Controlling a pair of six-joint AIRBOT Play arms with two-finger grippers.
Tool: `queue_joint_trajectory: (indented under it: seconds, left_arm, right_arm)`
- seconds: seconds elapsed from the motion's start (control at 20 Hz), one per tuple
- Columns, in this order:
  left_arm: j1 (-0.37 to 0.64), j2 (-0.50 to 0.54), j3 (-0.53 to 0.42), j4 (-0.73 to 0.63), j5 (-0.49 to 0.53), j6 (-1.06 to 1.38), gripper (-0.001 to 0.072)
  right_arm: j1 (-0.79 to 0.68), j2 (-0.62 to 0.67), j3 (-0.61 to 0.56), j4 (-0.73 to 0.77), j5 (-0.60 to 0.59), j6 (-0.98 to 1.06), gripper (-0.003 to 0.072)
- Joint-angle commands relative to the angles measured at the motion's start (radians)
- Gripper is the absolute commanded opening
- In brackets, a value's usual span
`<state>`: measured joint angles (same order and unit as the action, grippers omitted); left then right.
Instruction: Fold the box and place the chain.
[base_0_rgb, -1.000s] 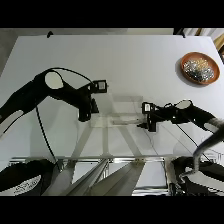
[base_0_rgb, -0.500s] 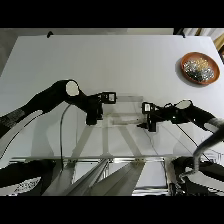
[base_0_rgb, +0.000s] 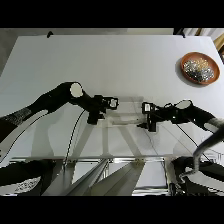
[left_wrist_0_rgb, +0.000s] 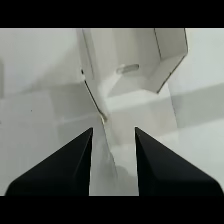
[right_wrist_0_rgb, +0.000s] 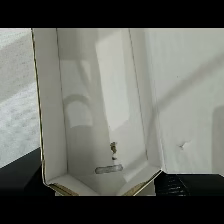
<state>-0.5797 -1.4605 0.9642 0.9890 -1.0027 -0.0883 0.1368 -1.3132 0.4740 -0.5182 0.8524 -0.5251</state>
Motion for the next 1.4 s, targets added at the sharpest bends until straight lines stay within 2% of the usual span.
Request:
queue_joint_trajectory:
  seconds: [0.0,0.15,0.2,0.25,0.3,0.5,1.35]
  left_arm:
    - [-0.015,-0.009,0.0,-0.1,0.014,0.014,0.027]
    - [-0.023,-0.011,0.0,-0.103,0.014,0.013,0.0267]
    - [-0.022,-0.011,0.0,-0.093,-0.001,0.011,0.0235]
    - [-0.021,-0.011,0.0,-0.08,-0.024,0.009,0.0152]
    - [-0.021,-0.011,-0.001,-0.072,-0.05,0.009,0.0144]
    - [-0.021,-0.011,-0.015,-0.072,-0.059,0.01,0.0151]
    - [-0.075,-0.027,-0.022,-0.101,0.082,0.009,0.0151]
  right_arm:
    - [-0.001,0.0,0.001,0.0,0.0,0.0,0.0471]
    - [-0.001,0.0,0.001,0.0,0.0,0.0,0.0471]
    - [-0.001,0.0,0.001,0.0,0.0,0.0,0.0471]
    - [-0.001,0.0,0.001,0.0,0.0,0.0,0.0471]
    - [-0.001,0.0,0.001,0.0,0.0,0.0,0.0471]
    - [-0.001,0.0,0.001,0.0,0.0,0.0,0.0471]
    - [-0.001,0.0,0.001,0.0,0.0,0.0,0.0471]
